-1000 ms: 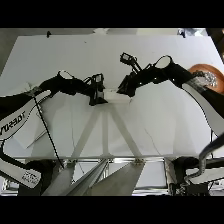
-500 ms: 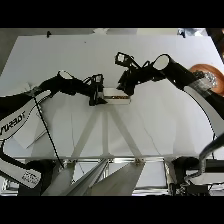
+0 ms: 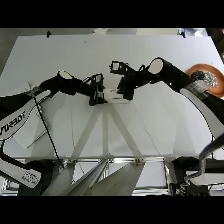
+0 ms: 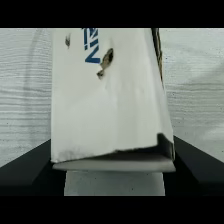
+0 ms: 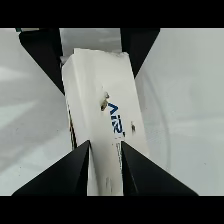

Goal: Fold the box and place the chain.

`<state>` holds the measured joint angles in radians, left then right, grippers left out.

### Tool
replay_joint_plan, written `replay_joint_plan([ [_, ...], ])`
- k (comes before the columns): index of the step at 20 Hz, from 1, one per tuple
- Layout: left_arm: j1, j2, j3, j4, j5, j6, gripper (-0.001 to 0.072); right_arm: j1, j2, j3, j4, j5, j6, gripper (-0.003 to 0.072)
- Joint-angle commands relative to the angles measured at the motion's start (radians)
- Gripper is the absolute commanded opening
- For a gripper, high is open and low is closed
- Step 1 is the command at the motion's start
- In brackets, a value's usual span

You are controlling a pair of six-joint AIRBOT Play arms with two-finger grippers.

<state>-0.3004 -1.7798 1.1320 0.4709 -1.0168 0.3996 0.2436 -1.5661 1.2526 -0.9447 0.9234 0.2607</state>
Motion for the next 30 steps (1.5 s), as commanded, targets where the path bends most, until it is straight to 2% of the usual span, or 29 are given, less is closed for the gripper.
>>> replay_joint_plan([
  [1, 0.000, 0.000, 0.000, 0.001, -0.004, 0.000, 0.0326, 0.013, -0.009, -0.001, -0.024, 0.000, 0.004, 0.0178],
  [7, 0.000, 0.000, 0.000, 0.001, -0.004, 0.000, 0.0326, 0.031, -0.009, -0.006, -0.023, 0.035, 0.004, 0.0198],
  [8, 0.000, 0.000, 0.000, 0.001, -0.004, 0.000, 0.0326, 0.033, -0.009, -0.006, -0.023, 0.049, 0.004, 0.0262],
  [12, 0.000, 0.000, 0.000, 0.001, -0.004, 0.000, 0.0326, 0.040, -0.009, -0.007, -0.027, 0.060, 0.004, 0.0296],
  [13, 0.000, 0.000, 0.000, 0.001, -0.004, 0.000, 0.0326, 0.040, -0.008, -0.007, -0.027, 0.056, 0.004, 0.0332],
  [15, 0.000, 0.000, 0.000, 0.001, -0.004, 0.000, 0.0326, 0.040, 0.000, -0.007, -0.026, 0.041, 0.004, 0.0355],
  [17, 0.000, 0.000, 0.000, 0.001, -0.004, 0.000, 0.0326, 0.040, 0.012, -0.007, -0.026, 0.006, 0.004, 0.0465],
  [18, 0.000, 0.000, 0.000, 0.001, -0.004, 0.000, 0.0326, 0.040, 0.018, -0.007, -0.026, -0.013, 0.004, 0.0480],
  [24, 0.000, 0.000, 0.000, 0.001, -0.004, 0.000, 0.0326, 0.040, 0.066, -0.007, 0.008, -0.041, 0.014, 0.0474],
  [25, 0.000, 0.000, 0.000, 0.001, -0.004, 0.000, 0.0326, 0.036, 0.073, -0.007, 0.045, -0.045, 0.065, 0.0450],
  [26, 0.000, 0.000, 0.000, 0.000, -0.004, 0.000, 0.0326, 0.027, 0.074, -0.007, 0.098, -0.045, 0.123, 0.0350],
  [27, 0.000, 0.000, 0.000, 0.000, -0.005, 0.000, 0.0326, 0.015, 0.072, -0.007, 0.157, -0.043, 0.193, 0.0197],
  [28, 0.000, 0.000, 0.000, 0.001, -0.004, 0.000, 0.0326, 0.006, 0.067, -0.007, 0.202, -0.042, 0.253, 0.0013],
  [30, 0.000, 0.000, 0.000, 0.001, -0.005, 0.000, 0.0326, 0.002, 0.045, -0.007, 0.256, -0.032, 0.388, 0.0009],
])
